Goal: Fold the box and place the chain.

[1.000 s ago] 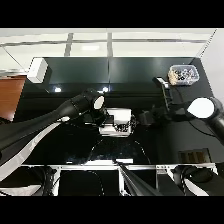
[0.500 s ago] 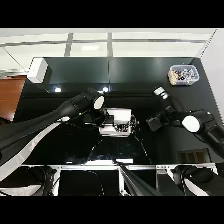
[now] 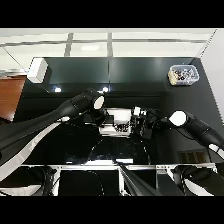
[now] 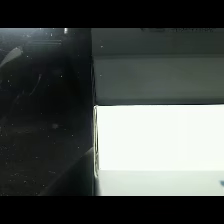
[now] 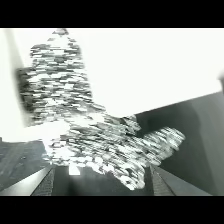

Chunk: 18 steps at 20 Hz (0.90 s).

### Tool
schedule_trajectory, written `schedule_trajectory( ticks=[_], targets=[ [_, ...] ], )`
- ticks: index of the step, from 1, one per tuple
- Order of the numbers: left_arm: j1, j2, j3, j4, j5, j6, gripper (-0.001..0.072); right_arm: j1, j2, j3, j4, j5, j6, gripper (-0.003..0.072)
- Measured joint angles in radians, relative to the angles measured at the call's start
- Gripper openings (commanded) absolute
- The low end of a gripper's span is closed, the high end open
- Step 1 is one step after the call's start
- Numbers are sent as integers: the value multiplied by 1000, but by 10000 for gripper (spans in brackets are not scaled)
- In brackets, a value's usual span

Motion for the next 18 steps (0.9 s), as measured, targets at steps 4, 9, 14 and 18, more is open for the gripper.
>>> schedule_trajectory(
  ticks=[4,9,14,18],
  targets=[
    [0,0,0,0,0,0,26,-6,-35,-1,73,19,-135,720],
    [0,0,0,0,0,0,26,-8,-76,-1,140,14,-215,720],
    [0,0,0,0,0,0,26,-8,-109,-1,171,-17,-240,720],
    [0,0,0,0,-1,0,26,-8,-122,-1,177,-26,-245,83]
  ],
)
